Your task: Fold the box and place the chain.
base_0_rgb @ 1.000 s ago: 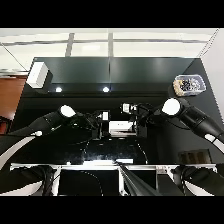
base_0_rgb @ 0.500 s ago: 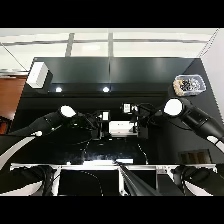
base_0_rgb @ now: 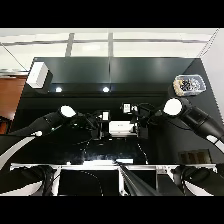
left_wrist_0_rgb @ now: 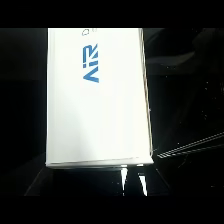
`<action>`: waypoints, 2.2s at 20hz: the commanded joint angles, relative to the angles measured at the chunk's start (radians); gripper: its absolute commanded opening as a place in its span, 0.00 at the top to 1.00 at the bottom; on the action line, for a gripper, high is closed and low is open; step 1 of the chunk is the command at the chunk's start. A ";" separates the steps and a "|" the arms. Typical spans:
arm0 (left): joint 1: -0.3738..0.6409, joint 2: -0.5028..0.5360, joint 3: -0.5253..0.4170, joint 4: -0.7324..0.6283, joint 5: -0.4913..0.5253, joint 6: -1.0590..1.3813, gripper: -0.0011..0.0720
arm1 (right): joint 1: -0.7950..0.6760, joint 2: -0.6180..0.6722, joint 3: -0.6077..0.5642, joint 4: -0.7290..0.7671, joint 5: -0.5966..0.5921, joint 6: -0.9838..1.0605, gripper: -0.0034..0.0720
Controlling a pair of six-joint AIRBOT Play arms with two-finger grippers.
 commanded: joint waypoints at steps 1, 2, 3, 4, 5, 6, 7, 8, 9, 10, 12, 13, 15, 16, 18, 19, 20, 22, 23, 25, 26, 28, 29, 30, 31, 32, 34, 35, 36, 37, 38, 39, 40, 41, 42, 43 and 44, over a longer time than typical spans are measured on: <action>0.000 -0.001 0.001 0.000 0.000 0.000 0.44 | 0.000 -0.014 0.000 -0.001 0.000 0.000 0.47; 0.000 -0.001 0.001 0.000 0.000 0.000 0.44 | 0.000 -0.015 0.000 -0.002 0.000 0.000 0.47; 0.000 -0.001 0.001 0.000 0.000 0.000 0.44 | 0.000 -0.015 0.000 -0.001 0.001 0.000 0.47; 0.000 -0.001 0.001 0.000 0.000 0.000 0.44 | 0.000 -0.015 0.000 0.000 0.002 0.000 0.47; 0.000 -0.001 0.001 0.000 0.000 0.000 0.44 | 0.000 -0.013 0.000 0.001 0.001 0.000 0.47; 0.000 -0.001 0.001 0.000 0.000 0.000 0.44 | 0.000 -0.006 0.001 0.002 0.001 0.006 0.47; 0.000 -0.001 0.001 0.000 0.000 0.000 0.44 | 0.000 0.003 0.003 0.002 0.001 0.020 0.47; 0.000 -0.001 0.001 0.000 0.000 0.000 0.44 | -0.001 0.017 0.006 0.002 0.001 0.044 0.46; 0.000 -0.001 0.001 0.000 0.000 0.000 0.44 | -0.003 0.031 0.009 0.001 0.001 0.073 0.46; 0.000 -0.001 0.001 0.000 0.000 0.000 0.44 | -0.007 0.047 0.011 0.004 0.003 0.107 0.47; 0.000 -0.001 0.001 0.000 0.000 0.000 0.44 | -0.027 0.081 0.014 0.006 0.021 0.235 0.46; 0.000 -0.001 0.001 0.000 0.000 0.000 0.44 | -0.048 0.093 0.014 0.006 0.029 0.360 0.47; 0.000 -0.001 0.001 0.000 0.000 0.000 0.44 | -0.100 0.094 0.006 0.008 0.052 0.642 0.52; 0.000 -0.001 0.001 0.000 0.000 0.000 0.44 | -0.121 0.094 -0.010 0.021 0.058 0.733 0.95; 0.000 -0.001 0.001 0.000 0.000 0.000 0.44 | -0.151 0.094 -0.064 0.119 0.056 0.764 0.95; 0.000 -0.001 0.001 0.000 0.000 0.000 0.44 | -0.161 0.093 -0.096 0.201 0.041 0.764 0.95; 0.000 -0.001 0.001 0.000 0.000 0.000 0.44 | -0.163 0.088 -0.121 0.285 0.021 0.764 0.95; 0.000 -0.001 0.001 0.000 0.000 0.000 0.44 | -0.159 0.058 -0.151 0.466 -0.014 0.766 0.95; 0.000 -0.001 0.001 0.000 0.000 0.000 0.44 | -0.159 0.036 -0.153 0.527 -0.017 0.765 0.95; 0.000 -0.001 0.001 0.000 0.000 0.000 0.44 | -0.159 -0.007 -0.153 0.562 -0.026 0.760 0.95; 0.000 -0.001 0.001 0.000 0.000 0.000 0.44 | -0.159 -0.025 -0.153 0.538 -0.026 0.761 0.95; 0.000 -0.001 0.001 0.000 0.000 0.000 0.44 | -0.159 -0.060 -0.153 0.476 -0.026 0.776 0.95; 0.000 -0.001 0.001 0.000 0.000 0.000 0.44 | -0.159 -0.077 -0.153 0.455 -0.029 0.782 0.95; 0.000 -0.001 0.001 0.000 0.000 0.000 0.44 | -0.159 -0.090 -0.153 0.443 -0.034 0.782 0.95; 0.000 -0.001 0.001 0.000 0.000 0.000 0.44 | -0.159 -0.100 -0.153 0.436 -0.042 0.782 0.95; 0.000 -0.001 0.001 0.000 0.000 0.000 0.44 | -0.159 -0.104 -0.153 0.432 -0.058 0.782 0.95; 0.000 -0.001 0.001 0.000 0.000 0.000 0.44 | -0.159 -0.104 -0.153 0.426 -0.084 0.782 0.95; 0.000 -0.001 0.001 0.000 0.000 0.000 0.44 | -0.159 -0.104 -0.153 0.426 -0.086 0.782 0.95; 0.000 -0.001 0.001 0.000 0.000 0.000 0.44 | -0.159 -0.104 -0.153 0.426 -0.085 0.782 0.95; 0.000 -0.001 0.001 0.000 0.000 0.000 0.44 | -0.159 -0.104 -0.153 0.426 -0.086 0.782 0.95; 0.000 -0.001 0.001 0.000 0.000 0.000 0.44 | -0.159 -0.104 -0.153 0.426 -0.085 0.782 0.95; 0.000 -0.001 0.001 0.000 0.000 0.000 0.44 | -0.159 -0.104 -0.153 0.426 -0.085 0.781 0.95; 0.000 -0.001 0.001 0.000 0.000 0.000 0.44 | -0.159 -0.103 -0.153 0.426 -0.085 0.781 0.95; 0.000 -0.001 0.001 0.000 0.000 0.000 0.44 | -0.159 -0.103 -0.153 0.426 -0.085 0.780 0.95; 0.000 -0.001 0.001 0.000 0.000 0.000 0.44 | -0.159 -0.103 -0.153 0.427 -0.085 0.780 0.95; 0.000 -0.001 0.001 0.000 0.000 0.000 0.44 | -0.160 -0.102 -0.152 0.433 -0.074 0.778 0.95; 0.000 -0.001 0.001 0.000 0.000 0.000 0.44 | -0.162 -0.099 -0.150 0.448 -0.051 0.760 0.95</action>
